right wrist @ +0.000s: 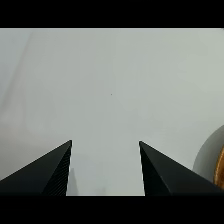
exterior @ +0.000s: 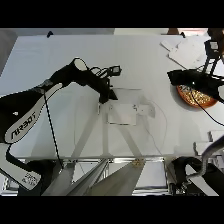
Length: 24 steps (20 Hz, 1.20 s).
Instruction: Fold the box and place the chain.
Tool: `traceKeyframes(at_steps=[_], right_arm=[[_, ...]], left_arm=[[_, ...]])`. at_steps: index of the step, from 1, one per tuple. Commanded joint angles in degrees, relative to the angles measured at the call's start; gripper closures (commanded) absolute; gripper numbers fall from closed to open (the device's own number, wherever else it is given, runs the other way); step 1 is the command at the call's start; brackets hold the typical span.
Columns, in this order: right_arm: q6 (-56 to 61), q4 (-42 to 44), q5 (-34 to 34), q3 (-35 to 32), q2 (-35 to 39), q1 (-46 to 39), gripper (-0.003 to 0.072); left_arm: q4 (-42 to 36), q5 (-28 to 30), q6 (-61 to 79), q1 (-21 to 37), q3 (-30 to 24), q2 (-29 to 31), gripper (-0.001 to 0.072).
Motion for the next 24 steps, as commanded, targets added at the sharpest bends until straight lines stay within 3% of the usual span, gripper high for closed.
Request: traceKeyframes(at_steps=[1,13,24], right_arm=[[0.0,0.0,0.0,0.0,0.0,0.0,0.0227],[0.0,0.0,1.1,0.0,0.0,0.0,0.0228],[0.0,0.0,1.0,0.0,0.0,0.0,0.0227]], left_arm=[[0.1,3.2,0.8,-0.9,0.0,-0.8,0.0716],[-1.6,7.2,0.8,-0.8,0.0,-2.1,0.0716],[-1.0,6.1,0.8,-0.8,0.0,-4.2,0.0711]])
